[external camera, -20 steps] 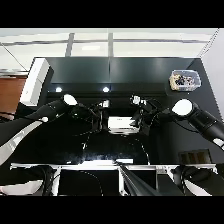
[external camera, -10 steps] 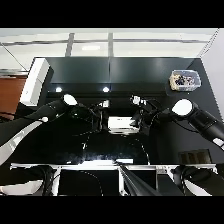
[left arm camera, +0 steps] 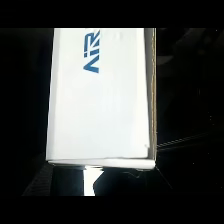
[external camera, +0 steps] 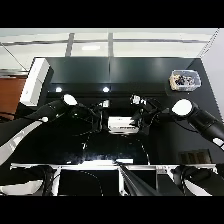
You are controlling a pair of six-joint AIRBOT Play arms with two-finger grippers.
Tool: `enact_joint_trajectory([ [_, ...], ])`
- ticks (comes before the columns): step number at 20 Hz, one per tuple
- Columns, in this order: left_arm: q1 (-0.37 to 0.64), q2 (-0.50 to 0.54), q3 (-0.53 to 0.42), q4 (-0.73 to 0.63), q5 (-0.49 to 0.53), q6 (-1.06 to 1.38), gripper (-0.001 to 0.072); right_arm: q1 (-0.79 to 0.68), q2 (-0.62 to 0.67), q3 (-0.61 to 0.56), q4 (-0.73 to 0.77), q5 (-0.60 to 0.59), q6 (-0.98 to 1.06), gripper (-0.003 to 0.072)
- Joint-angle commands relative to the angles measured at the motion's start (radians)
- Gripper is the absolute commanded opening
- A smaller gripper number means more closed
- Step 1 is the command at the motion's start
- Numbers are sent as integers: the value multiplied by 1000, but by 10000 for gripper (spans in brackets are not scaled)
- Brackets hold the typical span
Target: Fold the box and place the chain.
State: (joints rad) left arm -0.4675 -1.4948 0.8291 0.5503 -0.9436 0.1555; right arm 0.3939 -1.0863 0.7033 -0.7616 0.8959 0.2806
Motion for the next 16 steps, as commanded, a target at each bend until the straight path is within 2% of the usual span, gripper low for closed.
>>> enact_joint_trajectory([
  [1,-1,-1,-1,0,1,1,408,1,-5,0,1,8,0,245],
  [13,-1,-1,-1,0,1,1,408,1,-10,0,1,43,0,249],
  [14,-1,-1,-1,0,1,1,408,1,-10,0,1,43,0,281],
  [16,-1,-1,-1,0,1,1,408,1,-10,0,1,42,0,293],
])
